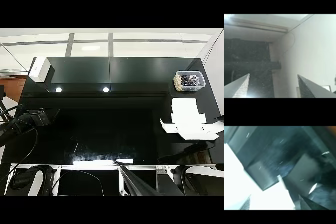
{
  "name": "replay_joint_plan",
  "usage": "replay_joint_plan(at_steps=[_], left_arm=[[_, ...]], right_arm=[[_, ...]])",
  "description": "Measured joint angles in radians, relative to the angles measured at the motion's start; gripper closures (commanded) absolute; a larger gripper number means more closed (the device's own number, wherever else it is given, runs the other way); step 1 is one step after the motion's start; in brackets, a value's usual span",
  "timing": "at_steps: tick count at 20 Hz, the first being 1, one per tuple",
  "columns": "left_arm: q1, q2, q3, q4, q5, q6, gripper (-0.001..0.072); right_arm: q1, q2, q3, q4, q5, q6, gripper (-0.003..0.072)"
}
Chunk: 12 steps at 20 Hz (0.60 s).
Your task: Fold the box and place the chain.
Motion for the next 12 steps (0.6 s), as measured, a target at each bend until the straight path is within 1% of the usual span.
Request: replay_joint_plan(at_steps=[1, 2, 3, 4, 5, 6, 7, 8, 9, 10, 12], left_arm=[[0.0, 0.0, 0.0, 0.0, 0.0, 0.0, 0.0], [0.0, 0.0, 0.0, 0.0, 0.0, 0.0, 0.0], [0.0, 0.0, 0.0, 0.0, 0.0, 0.0, 0.0], [0.0, 0.0, 0.0, 0.0, 0.0, 0.0, 0.0], [0.0, 0.0, 0.0, 0.0, 0.0, 0.0, 0.0], [0.0, 0.0, 0.0, 0.0, 0.0, 0.0, 0.0], [0.0, 0.0, 0.0, 0.0, 0.0, 0.0, 0.0], [0.0, 0.0, 0.0, 0.0, 0.0, 0.0, 0.0], [0.0, 0.0, 0.0, 0.0, 0.0, 0.0, 0.0], [0.0, 0.0, 0.0, 0.0, 0.0, 0.0, 0.0001], [0.0, 0.0, 0.0, 0.0, 0.0, 0.0, 0.0]], right_arm=[[-0.003, -0.025, 0.001, 0.006, 0.029, -0.014, -0.002], [-0.006, -0.045, 0.002, 0.015, 0.051, -0.027, -0.0002], [-0.006, -0.063, 0.002, 0.023, 0.067, -0.043, 0.0121], [-0.007, -0.076, 0.003, 0.03, 0.077, -0.057, 0.0154], [-0.008, -0.086, 0.003, 0.045, 0.083, -0.074, 0.0161], [-0.008, -0.093, 0.003, 0.06, 0.088, -0.09, 0.0354], [-0.008, -0.098, 0.003, 0.079, 0.092, -0.107, 0.0387], [-0.008, -0.102, 0.003, 0.092, 0.094, -0.122, 0.0389], [-0.009, -0.105, 0.003, 0.106, 0.099, -0.138, 0.0476], [-0.009, -0.106, 0.003, 0.119, 0.106, -0.153, 0.0651], [-0.009, -0.108, 0.003, 0.146, 0.132, -0.188, 0.0655]])
